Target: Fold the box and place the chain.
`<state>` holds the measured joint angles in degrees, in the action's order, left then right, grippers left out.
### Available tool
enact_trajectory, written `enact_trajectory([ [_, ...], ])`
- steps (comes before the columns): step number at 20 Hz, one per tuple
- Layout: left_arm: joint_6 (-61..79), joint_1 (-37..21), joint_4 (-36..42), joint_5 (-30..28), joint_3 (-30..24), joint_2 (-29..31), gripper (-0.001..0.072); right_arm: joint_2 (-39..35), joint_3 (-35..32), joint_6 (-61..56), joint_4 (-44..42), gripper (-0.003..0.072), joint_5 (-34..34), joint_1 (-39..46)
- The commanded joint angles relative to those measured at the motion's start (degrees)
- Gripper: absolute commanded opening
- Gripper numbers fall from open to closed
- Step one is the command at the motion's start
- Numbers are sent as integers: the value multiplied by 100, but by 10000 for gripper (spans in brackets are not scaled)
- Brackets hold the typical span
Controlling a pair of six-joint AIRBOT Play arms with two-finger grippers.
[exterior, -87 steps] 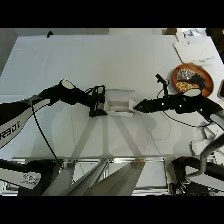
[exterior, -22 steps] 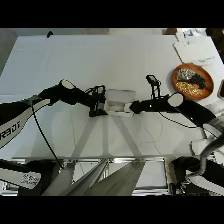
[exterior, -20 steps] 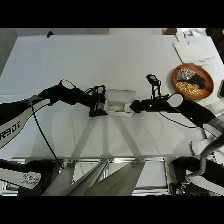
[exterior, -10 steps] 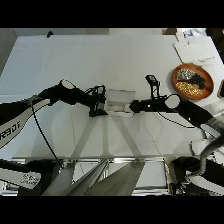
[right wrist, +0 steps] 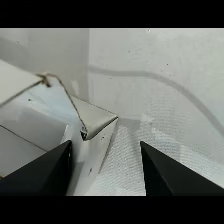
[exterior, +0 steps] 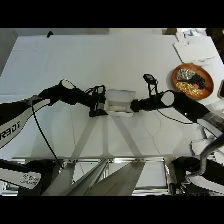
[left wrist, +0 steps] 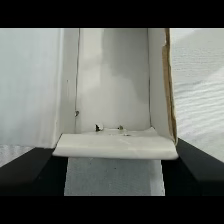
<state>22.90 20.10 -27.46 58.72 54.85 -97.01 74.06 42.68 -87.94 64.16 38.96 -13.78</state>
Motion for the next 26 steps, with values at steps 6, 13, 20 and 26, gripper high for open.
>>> enact_trajectory([
  [6, 2, 0, -2, 0, 4, -4, 257, 667, 802, -1207, 975, 449, 297, -649],
  [13, 2, 0, -2, -2, 4, -4, 257, 702, 841, -2870, 2321, 358, 608, -734],
  [20, 2, 0, -2, -2, 4, -4, 257, 809, 1231, -3403, 2459, 350, 761, -846],
  [26, 2, 0, -2, -2, 4, -4, 257, 1182, 1351, -3729, 2524, 330, 820, -1294],
])
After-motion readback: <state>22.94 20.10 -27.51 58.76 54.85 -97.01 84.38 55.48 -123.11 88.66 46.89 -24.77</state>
